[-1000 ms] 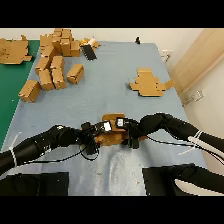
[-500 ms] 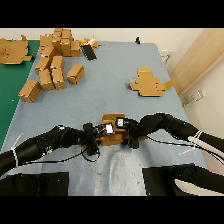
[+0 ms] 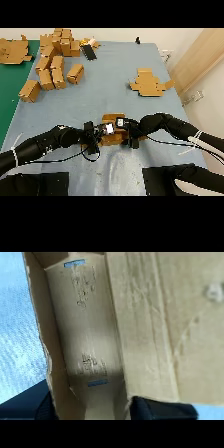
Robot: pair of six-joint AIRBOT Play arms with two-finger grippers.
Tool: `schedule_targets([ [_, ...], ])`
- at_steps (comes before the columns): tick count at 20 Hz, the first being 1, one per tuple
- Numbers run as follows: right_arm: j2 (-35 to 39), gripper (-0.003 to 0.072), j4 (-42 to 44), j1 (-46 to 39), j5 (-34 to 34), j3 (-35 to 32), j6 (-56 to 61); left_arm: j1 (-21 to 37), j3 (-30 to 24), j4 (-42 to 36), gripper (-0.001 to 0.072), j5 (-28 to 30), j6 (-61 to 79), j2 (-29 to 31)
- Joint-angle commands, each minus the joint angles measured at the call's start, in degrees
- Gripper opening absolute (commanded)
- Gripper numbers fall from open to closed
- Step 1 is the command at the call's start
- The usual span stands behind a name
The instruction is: Fold the box.
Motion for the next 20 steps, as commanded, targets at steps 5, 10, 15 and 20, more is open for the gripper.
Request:
schedule_targets([
  [5,0.0,0.0499,0.0,0.0,0.0,0.0,0.0,-2.3,0.1,-0.2,0.0041,1.8,0.2,0.0],
  [10,0.0,0.0499,0.0,0.0,0.0,0.0,0.0,-3.1,0.1,-0.2,0.0040,3.7,0.2,0.0],
  [15,0.0,0.0499,0.0,0.0,0.0,0.0,0.0,-3.2,0.1,-0.2,0.0043,4.8,0.2,-1.9],
  [20,0.0,0.0499,0.0,0.0,0.0,0.0,0.0,-3.2,0.1,-0.6,0.0437,4.7,-0.3,-2.4],
])
